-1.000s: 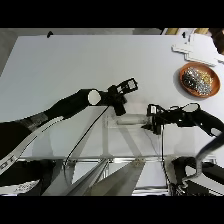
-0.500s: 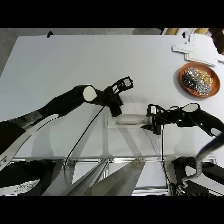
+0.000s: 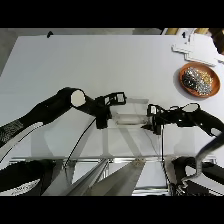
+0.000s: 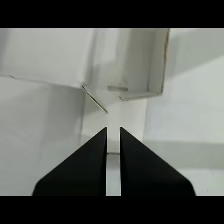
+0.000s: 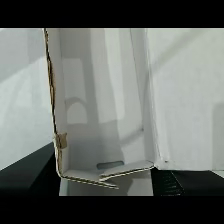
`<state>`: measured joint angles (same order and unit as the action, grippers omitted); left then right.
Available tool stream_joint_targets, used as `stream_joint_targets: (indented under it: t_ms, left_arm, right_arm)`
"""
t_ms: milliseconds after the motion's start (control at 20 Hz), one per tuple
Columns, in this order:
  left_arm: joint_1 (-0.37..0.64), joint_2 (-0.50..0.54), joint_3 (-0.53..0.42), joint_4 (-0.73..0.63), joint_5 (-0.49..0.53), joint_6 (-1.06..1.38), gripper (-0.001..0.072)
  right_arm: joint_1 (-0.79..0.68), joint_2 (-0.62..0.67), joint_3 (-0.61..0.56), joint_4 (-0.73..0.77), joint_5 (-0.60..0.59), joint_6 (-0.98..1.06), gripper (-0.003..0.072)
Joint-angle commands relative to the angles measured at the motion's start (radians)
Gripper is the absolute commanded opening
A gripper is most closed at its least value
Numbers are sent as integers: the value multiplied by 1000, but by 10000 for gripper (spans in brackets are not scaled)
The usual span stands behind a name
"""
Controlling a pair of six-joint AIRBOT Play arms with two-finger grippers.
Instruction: Fold the box and place the chain.
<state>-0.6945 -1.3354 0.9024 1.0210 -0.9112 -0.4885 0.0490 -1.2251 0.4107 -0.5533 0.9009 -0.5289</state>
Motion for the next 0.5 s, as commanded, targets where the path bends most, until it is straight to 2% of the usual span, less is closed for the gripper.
stream_joint_targets:
  t_ms: [0, 50, 100, 250, 450]
  left_arm:
    - [7, 3, -78, -9, 15, 180, 157]
    - [10, 3, -98, -28, 39, 223, 251]
    - [10, 3, -114, -43, 68, 241, 299]
    - [10, 3, -128, -75, 140, 244, 299]
    - [2, 3, -128, -149, 199, 365, 297]
  right_arm:
    - [0, 0, 0, 1, 0, 0, 414]
    - [0, 0, 0, 1, 1, 0, 414]
    - [0, 0, 0, 1, 0, 0, 414]
    - [0, 0, 0, 1, 0, 0, 414]
    - [0, 0, 0, 1, 0, 0, 414]
